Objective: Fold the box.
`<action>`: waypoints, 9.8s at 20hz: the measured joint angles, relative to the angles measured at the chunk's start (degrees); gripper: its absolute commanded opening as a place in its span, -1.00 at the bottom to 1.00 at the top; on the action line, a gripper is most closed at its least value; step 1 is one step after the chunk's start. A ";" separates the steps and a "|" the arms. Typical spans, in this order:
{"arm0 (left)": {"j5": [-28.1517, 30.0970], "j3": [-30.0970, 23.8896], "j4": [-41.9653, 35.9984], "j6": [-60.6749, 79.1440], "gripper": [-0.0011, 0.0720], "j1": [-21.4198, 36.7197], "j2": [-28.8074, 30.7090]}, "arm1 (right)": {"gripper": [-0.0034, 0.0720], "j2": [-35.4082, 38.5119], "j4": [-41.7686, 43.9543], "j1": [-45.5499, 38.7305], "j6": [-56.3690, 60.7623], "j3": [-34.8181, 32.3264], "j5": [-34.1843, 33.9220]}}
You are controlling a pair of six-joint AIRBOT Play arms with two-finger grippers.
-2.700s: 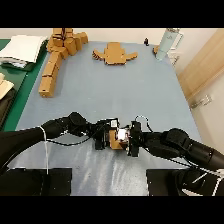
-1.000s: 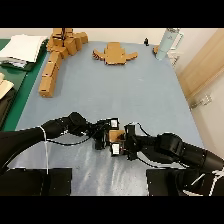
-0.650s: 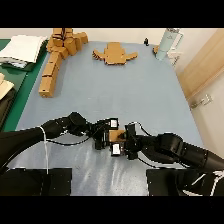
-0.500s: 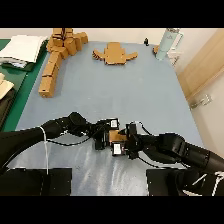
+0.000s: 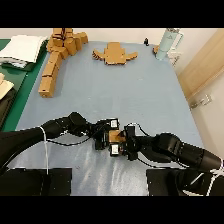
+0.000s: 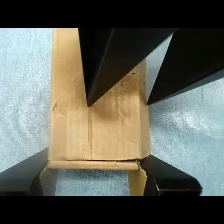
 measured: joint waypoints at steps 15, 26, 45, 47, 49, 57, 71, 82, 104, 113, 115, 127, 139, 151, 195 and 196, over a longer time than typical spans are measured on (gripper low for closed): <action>0.00 0.00 0.00 0.02 0.46 0.00 0.00 | 0.15 4.94 -3.63 -0.02 0.09 0.37 0.48; 0.02 0.00 0.00 0.00 0.46 0.00 0.00 | 0.64 4.13 0.83 0.13 0.04 0.31 0.13; 0.07 0.00 0.00 -0.02 0.46 0.00 0.00 | 0.50 0.15 -1.29 0.13 -0.48 -0.22 1.70; 0.07 0.00 0.00 -0.02 0.46 0.00 0.00 | 0.31 0.15 -2.75 0.13 -0.59 -0.24 1.92; 0.04 0.00 -0.02 -0.04 0.46 0.00 0.00 | 0.02 0.15 -3.63 0.15 -0.63 -0.24 2.10; 0.35 0.00 -0.04 -0.11 0.46 0.13 0.00 | -0.39 2.16 -4.63 0.17 -0.63 -0.28 1.99; 0.07 0.04 0.02 0.00 0.46 0.07 0.00 | -0.59 3.43 -3.85 0.15 -0.61 0.28 2.01; 0.00 0.00 -0.02 0.02 0.46 0.00 0.00 | -0.59 3.69 -3.54 0.15 -0.66 0.39 1.53; 0.00 0.00 0.02 0.02 0.46 0.00 0.00 | 0.22 4.68 2.99 0.15 -0.66 0.39 -3.02; 0.02 0.00 0.00 0.00 0.46 0.00 0.00 | -0.89 13.35 -3.50 -1.86 6.88 0.39 -11.21; 0.02 0.00 0.00 0.00 0.46 0.00 0.00 | -0.89 13.55 -4.59 -2.23 8.11 0.31 -12.63; 0.04 0.00 0.00 0.02 0.46 0.00 0.00 | -0.89 6.78 -2.05 -2.56 9.49 0.26 -14.29; 0.02 0.00 0.00 -0.07 0.46 0.00 0.00 | -0.89 13.29 -4.33 -4.02 23.43 1.42 -12.46; 0.42 0.24 0.04 0.07 0.46 0.00 0.02 | -0.89 12.92 -9.05 -18.25 82.62 3.61 -21.05; 26.73 -6.73 33.55 -46.07 0.86 55.49 8.57 | -0.89 2.82 -12.59 -19.30 95.65 3.65 -11.89; 26.53 -6.75 33.42 -46.10 0.99 55.43 8.55 | -0.89 2.82 -12.57 -19.30 95.65 3.65 -11.89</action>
